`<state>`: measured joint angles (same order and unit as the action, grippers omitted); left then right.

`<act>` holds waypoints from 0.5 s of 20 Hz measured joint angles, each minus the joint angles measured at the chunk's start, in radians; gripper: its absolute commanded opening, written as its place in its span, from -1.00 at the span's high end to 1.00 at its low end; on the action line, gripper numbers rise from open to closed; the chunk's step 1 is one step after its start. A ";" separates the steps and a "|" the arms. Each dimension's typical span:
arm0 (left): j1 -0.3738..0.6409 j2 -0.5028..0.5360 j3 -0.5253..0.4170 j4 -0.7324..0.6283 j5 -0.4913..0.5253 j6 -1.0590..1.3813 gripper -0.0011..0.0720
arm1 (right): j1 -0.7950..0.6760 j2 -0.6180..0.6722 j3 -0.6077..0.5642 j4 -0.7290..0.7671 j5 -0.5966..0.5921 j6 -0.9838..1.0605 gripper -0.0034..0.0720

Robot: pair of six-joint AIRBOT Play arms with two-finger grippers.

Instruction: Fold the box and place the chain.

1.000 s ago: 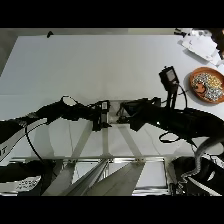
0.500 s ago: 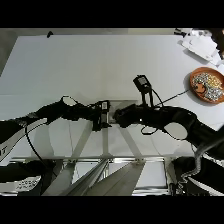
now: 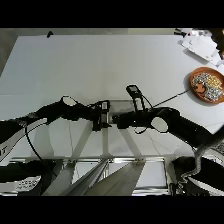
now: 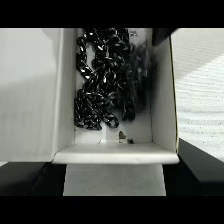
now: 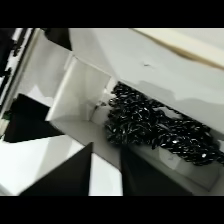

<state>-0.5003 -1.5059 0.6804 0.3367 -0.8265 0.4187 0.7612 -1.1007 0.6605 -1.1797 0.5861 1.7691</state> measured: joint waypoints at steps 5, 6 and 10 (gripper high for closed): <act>0.000 0.000 0.000 0.000 0.000 0.000 0.08 | -0.114 0.020 0.010 0.051 0.043 0.016 -0.02; 0.000 0.000 0.000 0.000 0.000 0.000 0.08 | -0.149 0.039 0.016 0.053 0.071 0.007 -0.02; 0.000 0.000 0.000 0.000 0.000 0.000 0.08 | -0.366 0.168 0.049 -0.006 0.180 -0.028 0.00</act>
